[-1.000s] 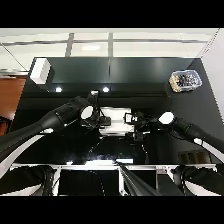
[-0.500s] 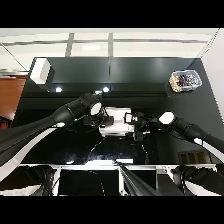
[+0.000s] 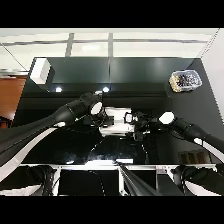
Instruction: Fold the box and place the chain.
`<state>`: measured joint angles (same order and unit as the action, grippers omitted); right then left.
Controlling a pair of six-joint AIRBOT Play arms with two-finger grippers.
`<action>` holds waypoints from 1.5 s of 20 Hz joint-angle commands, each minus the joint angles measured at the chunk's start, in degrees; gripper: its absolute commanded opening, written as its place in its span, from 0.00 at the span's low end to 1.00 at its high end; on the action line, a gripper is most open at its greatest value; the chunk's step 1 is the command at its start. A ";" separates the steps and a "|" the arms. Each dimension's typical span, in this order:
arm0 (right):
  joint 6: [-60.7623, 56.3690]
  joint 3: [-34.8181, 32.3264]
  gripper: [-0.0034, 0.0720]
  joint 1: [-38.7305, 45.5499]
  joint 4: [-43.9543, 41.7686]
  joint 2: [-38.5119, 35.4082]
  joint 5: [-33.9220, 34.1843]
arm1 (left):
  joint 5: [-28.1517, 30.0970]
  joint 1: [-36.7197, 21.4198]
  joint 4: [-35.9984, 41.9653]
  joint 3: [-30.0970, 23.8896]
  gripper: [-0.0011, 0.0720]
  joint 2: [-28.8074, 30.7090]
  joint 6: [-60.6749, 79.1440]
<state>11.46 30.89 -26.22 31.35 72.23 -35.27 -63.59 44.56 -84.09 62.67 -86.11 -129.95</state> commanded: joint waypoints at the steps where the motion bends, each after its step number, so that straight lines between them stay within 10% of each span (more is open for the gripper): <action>1: 0.00 -0.02 0.37 -0.02 -0.02 0.02 -0.02 | -0.61 -0.02 -1.14 0.04 0.13 -0.02 -1.01; 15: -0.02 -0.02 0.37 -0.02 -0.02 0.00 -0.02 | -0.13 -0.02 -0.72 0.04 0.05 -0.02 -0.96; 16: -0.02 -0.02 0.40 -0.02 -0.04 0.00 0.00 | -0.13 -0.02 -0.72 0.04 0.05 -0.02 -0.96; 18: -0.37 -0.02 0.92 -0.02 -0.28 0.00 0.52 | -0.13 -0.02 -0.74 0.04 0.05 -0.02 -0.96; 30: -3.74 -0.02 0.92 8.17 4.11 -8.26 -8.66 | -0.11 -0.04 -0.87 0.04 0.05 0.11 -0.74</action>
